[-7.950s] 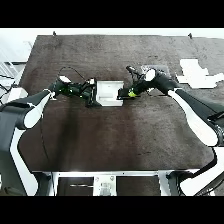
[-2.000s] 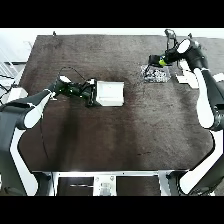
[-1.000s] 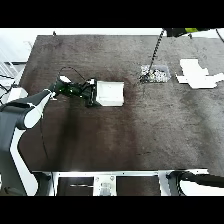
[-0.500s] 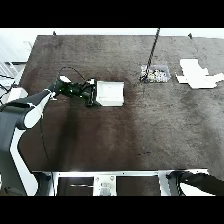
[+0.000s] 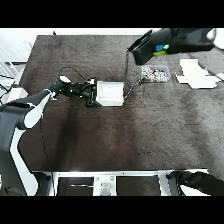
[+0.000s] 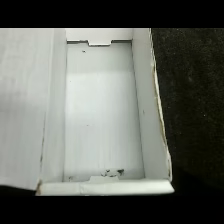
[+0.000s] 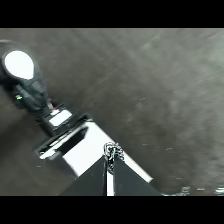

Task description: Fold the box and place the chain.

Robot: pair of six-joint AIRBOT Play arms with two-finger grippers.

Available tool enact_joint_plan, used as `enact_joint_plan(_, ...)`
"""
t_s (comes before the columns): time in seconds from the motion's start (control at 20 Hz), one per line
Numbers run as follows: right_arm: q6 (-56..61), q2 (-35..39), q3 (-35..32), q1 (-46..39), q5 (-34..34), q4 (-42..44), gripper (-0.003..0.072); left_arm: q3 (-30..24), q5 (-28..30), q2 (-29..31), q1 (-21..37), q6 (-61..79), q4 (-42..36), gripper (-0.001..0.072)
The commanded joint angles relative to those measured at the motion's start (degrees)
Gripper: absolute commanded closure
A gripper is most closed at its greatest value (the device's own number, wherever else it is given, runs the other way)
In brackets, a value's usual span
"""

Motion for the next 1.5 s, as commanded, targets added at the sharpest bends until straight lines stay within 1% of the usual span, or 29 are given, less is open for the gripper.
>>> enact_joint_plan(0.0,-0.2,-0.2,-7.4,0.9,-6.1,5.8,0.0682,0.0,0.0,0.0,0.0,0.0,0.0,0.0347)
enact_joint_plan(0.2,-2.1,-2.5,-10.6,2.0,-9.7,10.0,0.0682,0.0,0.0,0.0,0.0,0.0,0.0,0.0347)
enact_joint_plan(0.45,-2.1,-8.4,-10.9,2.8,-11.9,12.0,0.0682,0.0,0.0,0.0,0.0,0.0,0.0,0.0347)
enact_joint_plan(0.55,-4.2,-9.7,-10.9,2.5,-12.6,12.2,0.0681,0.0,0.0,0.0,0.0,0.0,0.0,0.0347)
enact_joint_plan(0.65,-4.5,-8.7,-9.7,1.9,-11.9,12.5,0.0682,0.0,0.0,0.0,0.0,0.0,0.0,0.0347)
enact_joint_plan(0.8,-6.6,-4.1,-6.7,0.9,-9.7,12.3,0.0681,0.0,0.0,0.0,0.0,0.0,0.0,0.0348)
enact_joint_plan(0.95,-6.6,1.1,-4.4,-0.5,-9.9,8.6,0.0681,0.0,0.0,0.0,0.0,0.0,0.0,0.0348)
enact_joint_plan(1.05,-6.6,3.2,-4.1,-1.7,-10.7,7.0,0.0681,0.0,0.0,0.0,0.0,0.0,0.0,0.0347)
enact_joint_plan(1.2,-6.3,3.2,-4.2,-3.1,-10.9,7.1,0.0681,0.0,0.0,0.0,0.0,0.0,0.0,0.0347)
enact_joint_plan(1.45,-6.4,-0.4,-4.9,-2.4,-10.9,12.3,0.0681,0.0,0.0,0.0,0.0,0.0,0.0,0.0347)
